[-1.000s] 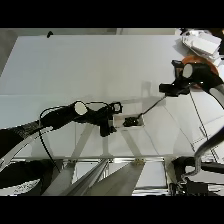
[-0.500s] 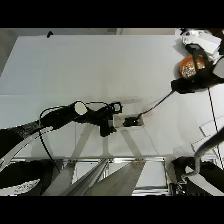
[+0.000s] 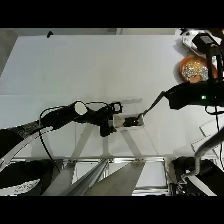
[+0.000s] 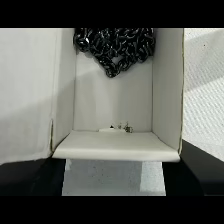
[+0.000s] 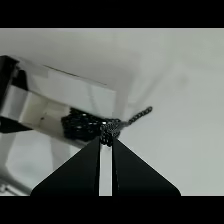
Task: Fold the box and place the chain.
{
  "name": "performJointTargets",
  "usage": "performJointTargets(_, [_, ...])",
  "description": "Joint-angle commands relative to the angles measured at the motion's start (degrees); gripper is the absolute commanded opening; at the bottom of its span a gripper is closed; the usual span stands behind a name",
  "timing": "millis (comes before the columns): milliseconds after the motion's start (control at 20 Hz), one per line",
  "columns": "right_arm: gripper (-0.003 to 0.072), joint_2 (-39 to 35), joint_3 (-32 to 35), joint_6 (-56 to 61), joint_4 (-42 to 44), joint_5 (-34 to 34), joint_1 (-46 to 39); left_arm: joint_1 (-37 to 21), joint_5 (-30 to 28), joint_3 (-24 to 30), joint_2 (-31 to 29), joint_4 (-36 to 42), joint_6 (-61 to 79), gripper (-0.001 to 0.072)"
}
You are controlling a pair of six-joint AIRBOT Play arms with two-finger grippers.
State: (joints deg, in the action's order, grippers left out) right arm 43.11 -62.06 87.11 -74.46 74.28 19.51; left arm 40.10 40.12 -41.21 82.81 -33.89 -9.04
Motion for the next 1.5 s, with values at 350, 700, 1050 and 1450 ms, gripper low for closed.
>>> performJointTargets(350, [0.0017,-1.18,-0.07,0.02,10.47,-12.52,12.02,0.0,-0.02,0.02,-0.04,0.0,0.02,0.0333])
performJointTargets(700, [0.0017,-0.33,3.48,0.02,9.4,-12.66,12.46,0.0,-0.02,0.02,-0.04,0.0,0.02,0.0333])
performJointTargets(1050, [0.0018,1.81,24.13,0.04,8.92,-25.33,12.46,0.0,-0.02,0.02,-0.04,0.0,0.02,0.0333])
performJointTargets(1450, [0.0017,15.21,31.1,-8.11,18.93,-34.03,13.57,0.0,0.0,0.02,-0.04,0.0,0.02,0.0333])
